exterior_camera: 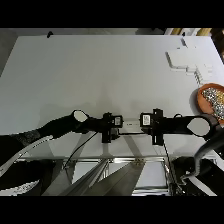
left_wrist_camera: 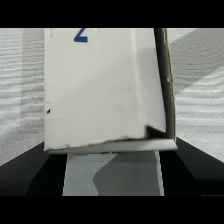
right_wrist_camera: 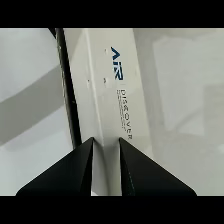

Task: Fold the box and place the chain.

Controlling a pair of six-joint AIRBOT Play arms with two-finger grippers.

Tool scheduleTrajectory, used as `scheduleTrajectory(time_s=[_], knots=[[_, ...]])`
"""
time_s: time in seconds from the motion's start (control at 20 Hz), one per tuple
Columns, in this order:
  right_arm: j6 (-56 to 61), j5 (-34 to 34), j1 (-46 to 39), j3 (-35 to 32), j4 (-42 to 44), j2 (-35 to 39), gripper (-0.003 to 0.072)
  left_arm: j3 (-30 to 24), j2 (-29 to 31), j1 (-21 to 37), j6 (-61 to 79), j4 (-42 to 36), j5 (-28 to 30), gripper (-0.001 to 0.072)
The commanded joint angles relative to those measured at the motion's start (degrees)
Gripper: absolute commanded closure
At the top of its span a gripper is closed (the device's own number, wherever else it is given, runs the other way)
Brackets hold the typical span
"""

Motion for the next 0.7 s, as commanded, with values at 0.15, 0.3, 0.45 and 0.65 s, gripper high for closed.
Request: scheduleTrajectory(time_s=[0.15, 0.3, 0.45, 0.65], knots=[[0.07, 1.18, 0.07, -0.59, 0.04, -0.81, 0.0518, 0.00, 0.02, -0.04, 0.02, 0.00, 0.00, 0.0363], [0.02, 2.62, 0.07, -0.59, 0.09, -0.81, 0.0485, -0.02, 0.02, -0.04, 0.02, 0.00, 0.00, 0.0363], [-0.04, 3.58, 0.04, -0.59, 1.64, -0.68, 0.0470, -0.02, 0.02, -0.04, 0.02, -0.02, 0.00, 0.0363], [-0.61, 5.07, 0.04, -0.57, 11.02, 0.57, 0.0366, -0.02, 0.02, -0.04, 0.02, -0.02, 0.00, 0.0363]])
